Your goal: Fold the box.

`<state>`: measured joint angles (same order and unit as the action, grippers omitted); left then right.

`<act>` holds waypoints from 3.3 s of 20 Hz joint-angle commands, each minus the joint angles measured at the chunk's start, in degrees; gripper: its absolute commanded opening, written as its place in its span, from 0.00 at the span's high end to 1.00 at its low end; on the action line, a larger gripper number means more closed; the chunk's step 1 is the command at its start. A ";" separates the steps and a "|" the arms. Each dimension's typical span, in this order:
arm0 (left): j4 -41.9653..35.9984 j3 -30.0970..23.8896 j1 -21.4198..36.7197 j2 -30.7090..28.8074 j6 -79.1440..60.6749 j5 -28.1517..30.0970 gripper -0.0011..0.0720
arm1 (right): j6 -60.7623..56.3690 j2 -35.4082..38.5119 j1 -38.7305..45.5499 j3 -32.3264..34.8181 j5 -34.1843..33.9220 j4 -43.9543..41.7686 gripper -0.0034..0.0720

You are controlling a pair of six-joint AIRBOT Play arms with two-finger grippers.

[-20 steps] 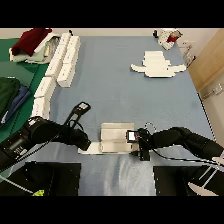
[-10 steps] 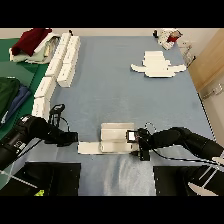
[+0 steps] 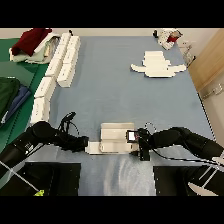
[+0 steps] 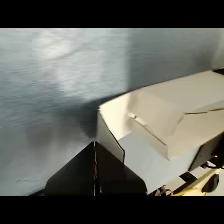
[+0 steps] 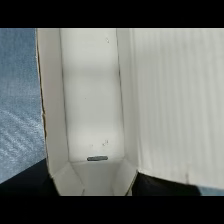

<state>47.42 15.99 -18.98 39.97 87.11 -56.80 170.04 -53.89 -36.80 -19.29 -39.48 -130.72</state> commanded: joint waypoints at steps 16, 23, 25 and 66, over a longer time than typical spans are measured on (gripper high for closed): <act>-7.21 3.06 -5.92 0.33 -2.19 4.20 0.37 | 0.00 0.02 -0.07 -0.04 0.02 0.00 0.39; -10.78 3.48 -6.25 0.33 -1.99 6.19 0.37 | 0.00 0.02 -0.07 -0.04 0.02 0.00 0.38; -7.43 5.44 -8.39 0.33 2.69 6.45 0.37 | 0.00 0.02 -0.07 -0.04 0.02 0.00 0.38; 38.42 33.88 -44.63 31.04 65.33 -5.86 0.97 | 0.00 0.02 -0.07 -0.04 0.02 0.00 0.38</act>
<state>85.34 49.80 -63.59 70.96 152.18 -63.42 170.01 -53.87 -36.80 -19.29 -39.48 -130.63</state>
